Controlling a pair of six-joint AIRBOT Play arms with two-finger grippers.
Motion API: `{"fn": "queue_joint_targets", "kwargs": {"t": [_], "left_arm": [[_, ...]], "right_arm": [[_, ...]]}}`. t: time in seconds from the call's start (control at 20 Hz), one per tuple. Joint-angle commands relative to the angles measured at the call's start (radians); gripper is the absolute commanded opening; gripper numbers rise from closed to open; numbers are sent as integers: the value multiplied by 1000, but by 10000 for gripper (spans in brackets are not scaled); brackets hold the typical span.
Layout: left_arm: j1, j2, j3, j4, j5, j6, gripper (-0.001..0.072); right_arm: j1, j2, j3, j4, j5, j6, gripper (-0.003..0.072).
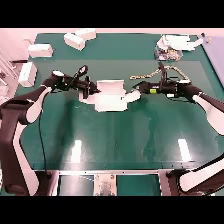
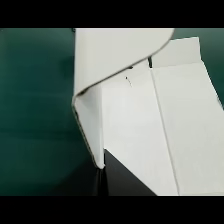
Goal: Fold the box and place the chain.
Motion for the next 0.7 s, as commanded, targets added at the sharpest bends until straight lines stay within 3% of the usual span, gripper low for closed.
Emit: {"fn": "queue_joint_targets", "kwargs": {"t": [0.0,0.65], "left_arm": [[0,1,0,2,-2,3,16],[0,1,0,41,-34,19,17]], "right_arm": [[-42,23,1,48,0,-57,451],[-52,24,1,47,0,-75,450]]}}
